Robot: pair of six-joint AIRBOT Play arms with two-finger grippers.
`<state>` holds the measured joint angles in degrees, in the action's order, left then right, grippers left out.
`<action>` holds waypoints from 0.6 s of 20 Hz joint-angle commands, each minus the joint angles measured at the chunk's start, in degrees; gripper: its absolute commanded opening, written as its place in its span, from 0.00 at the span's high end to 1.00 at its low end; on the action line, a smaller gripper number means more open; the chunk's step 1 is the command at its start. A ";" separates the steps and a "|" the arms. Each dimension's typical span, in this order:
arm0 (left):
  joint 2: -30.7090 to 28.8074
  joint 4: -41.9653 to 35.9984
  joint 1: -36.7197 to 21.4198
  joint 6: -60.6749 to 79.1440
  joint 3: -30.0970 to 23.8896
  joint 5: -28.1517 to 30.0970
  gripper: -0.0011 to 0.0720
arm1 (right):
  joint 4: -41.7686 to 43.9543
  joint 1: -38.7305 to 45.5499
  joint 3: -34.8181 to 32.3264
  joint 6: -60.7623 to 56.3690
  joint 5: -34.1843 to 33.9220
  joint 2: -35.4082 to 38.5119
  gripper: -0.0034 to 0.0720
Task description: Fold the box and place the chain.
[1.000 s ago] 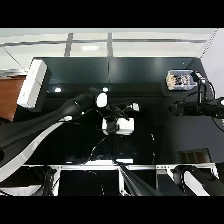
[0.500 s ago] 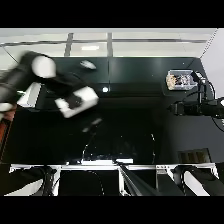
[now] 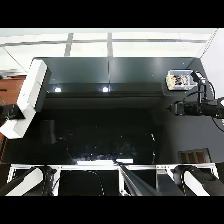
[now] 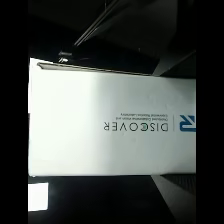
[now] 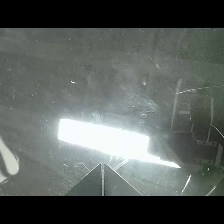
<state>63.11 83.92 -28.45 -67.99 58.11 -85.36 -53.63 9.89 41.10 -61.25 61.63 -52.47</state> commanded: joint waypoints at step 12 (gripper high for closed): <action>7.39 -10.97 -13.64 21.09 -7.06 24.74 0.49 | 0.09 0.00 0.00 -1.81 0.00 0.04 0.93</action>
